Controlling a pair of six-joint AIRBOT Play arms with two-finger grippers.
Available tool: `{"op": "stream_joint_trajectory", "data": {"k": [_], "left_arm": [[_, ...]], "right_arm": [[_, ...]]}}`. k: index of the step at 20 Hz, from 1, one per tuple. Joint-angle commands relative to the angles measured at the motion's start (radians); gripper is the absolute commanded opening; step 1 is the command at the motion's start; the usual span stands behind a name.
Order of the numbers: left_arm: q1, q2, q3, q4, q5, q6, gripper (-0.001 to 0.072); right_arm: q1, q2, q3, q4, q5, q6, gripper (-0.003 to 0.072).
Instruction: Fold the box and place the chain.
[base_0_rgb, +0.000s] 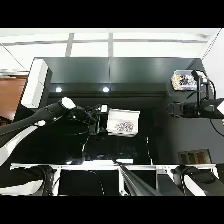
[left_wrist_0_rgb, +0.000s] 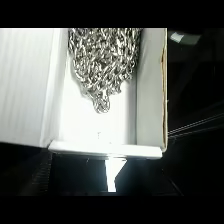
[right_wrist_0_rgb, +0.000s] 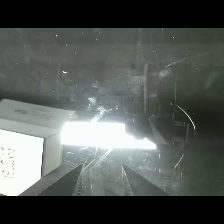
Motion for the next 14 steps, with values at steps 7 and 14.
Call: {"op": "stream_joint_trajectory", "data": {"k": [7,14], "left_arm": [[-0.028,-0.002,0.002,-0.005,0.022,-0.001,0.0382],[-0.040,-0.002,0.002,-0.006,0.101,-0.092,0.0254]], "right_arm": [[0.000,-0.001,0.000,0.000,-0.008,0.003,0.0283],[0.003,-0.097,-0.013,0.166,-0.213,0.010,0.0702]]}}
